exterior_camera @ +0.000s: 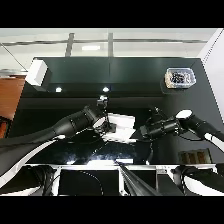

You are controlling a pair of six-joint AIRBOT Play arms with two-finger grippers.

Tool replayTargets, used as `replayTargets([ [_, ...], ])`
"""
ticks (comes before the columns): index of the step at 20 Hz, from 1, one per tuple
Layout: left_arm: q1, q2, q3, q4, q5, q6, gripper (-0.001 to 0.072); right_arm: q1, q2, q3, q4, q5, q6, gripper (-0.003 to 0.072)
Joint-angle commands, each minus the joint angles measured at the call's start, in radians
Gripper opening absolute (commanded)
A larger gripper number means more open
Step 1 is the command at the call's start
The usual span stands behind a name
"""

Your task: Fold the box and place the chain.

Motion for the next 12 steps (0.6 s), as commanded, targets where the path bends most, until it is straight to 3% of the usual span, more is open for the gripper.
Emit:
replayTargets([
  [1,0.001,-0.001,0.001,-0.001,-0.001,0.000,0.0029,0.065,0.007,0.027,0.005,-0.071,0.041,0.0477],
  [12,0.001,-0.001,0.001,0.000,-0.001,0.000,0.0030,0.111,0.012,0.068,-0.046,-0.155,0.221,0.0475],
])
